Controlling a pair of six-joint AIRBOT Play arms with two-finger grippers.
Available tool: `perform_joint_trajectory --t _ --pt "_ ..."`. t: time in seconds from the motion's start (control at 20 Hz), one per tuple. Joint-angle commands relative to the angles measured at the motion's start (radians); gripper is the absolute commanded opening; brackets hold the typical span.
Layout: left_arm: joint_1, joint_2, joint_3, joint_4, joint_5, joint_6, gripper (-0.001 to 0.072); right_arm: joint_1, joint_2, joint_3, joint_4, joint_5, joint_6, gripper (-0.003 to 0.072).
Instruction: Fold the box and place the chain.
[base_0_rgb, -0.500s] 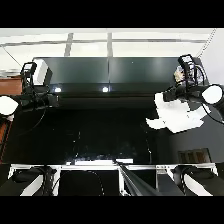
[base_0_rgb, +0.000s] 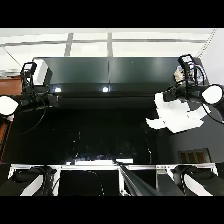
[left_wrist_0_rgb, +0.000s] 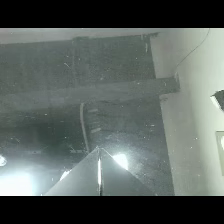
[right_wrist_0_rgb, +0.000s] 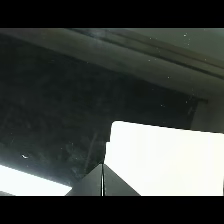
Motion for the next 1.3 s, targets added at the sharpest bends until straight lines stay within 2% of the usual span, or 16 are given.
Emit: perform_joint_trajectory --t 0.0,0.2,0.35,0.5,0.6,0.65,0.7,0.75,0.8,0.85,0.9,1.05,1.15,1.25 --pt "-0.001 -0.001 -0.001 -0.02 0.017 0.0 0.0025 0.0 0.0 0.0 0.0 0.0 0.0 0.0011" --pt "0.0 -0.001 -0.001 -0.029 0.038 0.0 0.0025 0.0 -0.001 0.0 0.032 -0.013 -0.001 0.001" --pt "0.0 -0.001 -0.001 -0.029 0.06 0.0 0.0025 -0.002 -0.001 0.0 0.057 -0.14 0.002 0.001" --pt "-0.001 -0.005 -0.001 -0.053 0.09 0.0 0.0025 -0.002 -0.001 0.0 0.167 -0.2 0.005 0.0011" --pt "-0.001 -0.023 -0.001 -0.134 0.168 0.002 0.0025 -0.002 -0.001 0.0 0.187 -0.23 0.005 0.0011" --pt "-0.002 -0.037 0.0 -0.2 0.229 0.018 0.0055 -0.002 -0.001 0.0 0.192 -0.255 0.005 0.0011" --pt "-0.009 -0.053 0.005 -0.248 0.271 0.065 0.0275 -0.002 -0.001 0.0 0.196 -0.277 0.005 0.0011" --pt "-0.023 -0.073 0.019 -0.266 0.282 0.116 0.0683 -0.002 -0.001 0.0 0.196 -0.282 0.005 0.0011" --pt "-0.041 -0.095 0.037 -0.261 0.273 0.146 0.0712 -0.002 -0.001 0.0 0.214 -0.281 0.005 0.0013" --pt "-0.057 -0.116 0.056 -0.255 0.247 0.188 0.0712 -0.002 -0.001 0.0 0.247 -0.279 0.005 0.0169" --pt "-0.072 -0.137 0.076 -0.254 0.225 0.231 0.0711 0.001 -0.001 0.0 0.293 -0.272 0.004 0.072" --pt "-0.103 -0.182 0.102 -0.257 0.19 0.206 0.0712 0.012 -0.003 0.0 0.271 -0.212 -0.005 0.072" --pt "-0.101 -0.189 0.102 -0.252 0.123 0.165 0.0711 -0.052 -0.005 0.007 0.113 -0.176 0.151 0.072" --pt "-0.098 -0.189 0.102 -0.198 0.061 0.131 0.0711 -0.224 -0.032 0.058 -0.13 -0.087 0.388 0.072"
